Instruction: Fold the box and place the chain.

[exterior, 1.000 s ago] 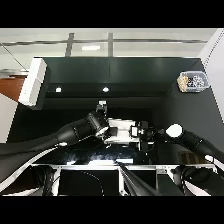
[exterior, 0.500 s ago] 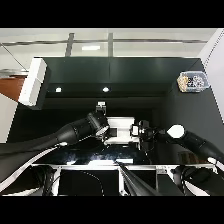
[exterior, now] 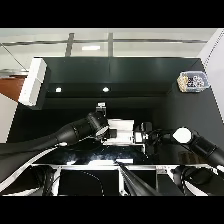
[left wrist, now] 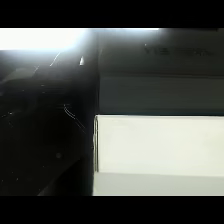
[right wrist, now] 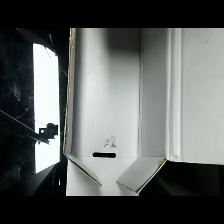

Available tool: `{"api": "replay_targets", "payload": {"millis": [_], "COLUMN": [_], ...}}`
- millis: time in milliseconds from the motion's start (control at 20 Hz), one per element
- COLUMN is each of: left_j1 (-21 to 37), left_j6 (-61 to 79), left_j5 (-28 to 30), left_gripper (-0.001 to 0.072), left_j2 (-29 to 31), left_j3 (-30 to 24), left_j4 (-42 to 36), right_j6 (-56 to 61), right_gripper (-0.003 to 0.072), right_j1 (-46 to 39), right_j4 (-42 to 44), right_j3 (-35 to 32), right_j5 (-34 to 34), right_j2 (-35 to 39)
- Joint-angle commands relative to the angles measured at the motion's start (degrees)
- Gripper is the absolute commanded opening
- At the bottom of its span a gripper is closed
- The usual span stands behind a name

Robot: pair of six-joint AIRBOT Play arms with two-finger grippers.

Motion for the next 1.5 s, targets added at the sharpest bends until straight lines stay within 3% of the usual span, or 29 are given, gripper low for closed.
{"api": "replay_targets", "payload": {"millis": [0, 100, 200, 550, 1150, 1200, 1300, 1350, 1450], "left_j1": [0.0, 0.0, 0.0, 0.0, 0.0, 0.0, 0.0, 0.0, 0.0], "left_j6": [0.0, 0.0, 0.0, 0.0, 0.0, 0.0, 0.0, 0.0, 0.0], "left_j5": [0.7, 0.6, 0.6, 0.6, 0.5, 0.6, 0.6, 0.6, 0.6], "left_gripper": [0.0029, 0.0030, 0.0030, 0.0030, 0.0030, 0.0030, 0.0030, 0.0029, 0.0030], "left_j2": [-0.4, -0.4, -0.4, -0.4, -0.5, -0.5, -0.5, -0.5, -0.5], "left_j3": [0.0, 0.0, 0.0, 0.0, 0.0, 0.0, 0.0, 0.0, 0.0], "left_j4": [0.2, 0.2, 0.2, 0.2, 0.2, 0.2, 0.2, 0.2, 0.2], "right_j6": [0.1, 0.1, 0.5, 2.5, 2.5, 2.5, 2.5, 2.5, 2.5], "right_gripper": [0.0557, 0.0312, 0.0188, 0.0189, 0.0189, 0.0209, 0.0499, 0.0417, 0.0387], "right_j1": [0.1, 0.1, 0.1, 0.1, 2.1, 2.1, 2.1, 2.1, 2.1], "right_j4": [0.7, 2.1, 2.9, 10.4, 13.8, 13.8, 13.8, 13.7, 13.9], "right_j3": [0.0, 0.0, 0.0, 0.0, 0.0, 0.0, 0.0, 0.0, 0.0], "right_j5": [0.1, -0.1, -0.1, -1.6, -4.5, -5.1, -5.5, -5.7, -5.9], "right_j2": [-1.0, -1.3, -1.3, -2.7, -4.4, -4.4, -4.4, -4.4, -4.4]}}
